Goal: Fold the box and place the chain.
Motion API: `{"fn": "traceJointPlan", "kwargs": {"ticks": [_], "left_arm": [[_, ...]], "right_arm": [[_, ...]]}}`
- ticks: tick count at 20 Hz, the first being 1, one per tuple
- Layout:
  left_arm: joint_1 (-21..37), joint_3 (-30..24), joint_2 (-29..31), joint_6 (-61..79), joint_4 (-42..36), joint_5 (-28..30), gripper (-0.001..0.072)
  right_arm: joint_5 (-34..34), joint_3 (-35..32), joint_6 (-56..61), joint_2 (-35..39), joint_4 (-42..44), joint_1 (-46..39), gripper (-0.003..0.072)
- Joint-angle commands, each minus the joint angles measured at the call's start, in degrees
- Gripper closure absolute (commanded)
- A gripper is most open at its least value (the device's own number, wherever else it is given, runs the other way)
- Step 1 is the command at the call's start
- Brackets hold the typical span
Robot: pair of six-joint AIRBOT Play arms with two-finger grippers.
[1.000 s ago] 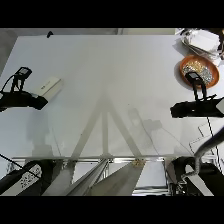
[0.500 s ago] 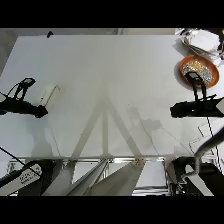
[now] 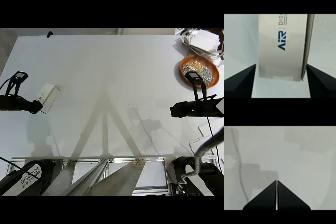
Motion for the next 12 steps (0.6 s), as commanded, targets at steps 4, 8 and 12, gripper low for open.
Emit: {"fn": "traceJointPlan", "kwargs": {"ticks": [4, 8, 12], "left_arm": [[-0.8, 0.0, 4.7, 0.4, -5.5, 3.3, 0.0011], [-4.4, 0.0, 4.5, 1.9, -5.5, 4.2, 0.0011], [-6.9, 0.0, 4.4, 4.8, -5.4, 6.7, 0.0011]], "right_arm": [[0.0, 0.1, 0.0, 0.0, 0.0, 0.0, 0.0669], [0.0, 0.1, 0.0, 0.0, 0.0, 0.0, 0.0669], [0.0, 0.1, 0.0, 0.0, 0.0, 0.0, 0.0669]]}}
